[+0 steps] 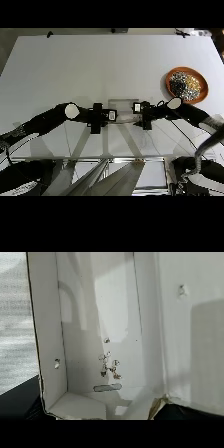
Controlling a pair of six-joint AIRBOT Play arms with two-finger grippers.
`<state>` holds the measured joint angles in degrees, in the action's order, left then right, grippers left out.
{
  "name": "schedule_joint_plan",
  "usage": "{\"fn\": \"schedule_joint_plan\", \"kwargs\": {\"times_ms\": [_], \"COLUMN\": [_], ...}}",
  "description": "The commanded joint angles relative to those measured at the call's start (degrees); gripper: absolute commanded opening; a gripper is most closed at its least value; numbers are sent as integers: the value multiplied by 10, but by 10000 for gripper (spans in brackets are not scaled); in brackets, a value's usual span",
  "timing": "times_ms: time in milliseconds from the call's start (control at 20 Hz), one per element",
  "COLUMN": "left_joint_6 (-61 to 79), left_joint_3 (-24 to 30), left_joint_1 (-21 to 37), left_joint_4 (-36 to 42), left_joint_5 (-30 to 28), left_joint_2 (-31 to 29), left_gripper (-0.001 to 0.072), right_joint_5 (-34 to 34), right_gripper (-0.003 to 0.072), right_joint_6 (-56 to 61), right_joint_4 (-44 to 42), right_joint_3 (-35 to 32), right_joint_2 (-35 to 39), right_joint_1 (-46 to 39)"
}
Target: Fold the box and place the chain.
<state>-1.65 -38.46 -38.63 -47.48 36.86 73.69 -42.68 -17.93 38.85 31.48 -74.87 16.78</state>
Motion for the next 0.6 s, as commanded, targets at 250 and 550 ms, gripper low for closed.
{"fn": "schedule_joint_plan", "kwargs": {"times_ms": [250,550], "left_joint_6": [1,-85], "left_joint_3": [0,0], "left_joint_1": [-18,10], "left_joint_4": [27,-9], "left_joint_5": [-32,66], "left_joint_2": [26,7], "left_gripper": [131,140], "right_joint_5": [-1,-1], "right_gripper": [554,554], "right_joint_6": [1,1], "right_joint_4": [0,0], "right_joint_3": [0,0], "right_joint_2": [0,0], "right_joint_1": [0,0]}}
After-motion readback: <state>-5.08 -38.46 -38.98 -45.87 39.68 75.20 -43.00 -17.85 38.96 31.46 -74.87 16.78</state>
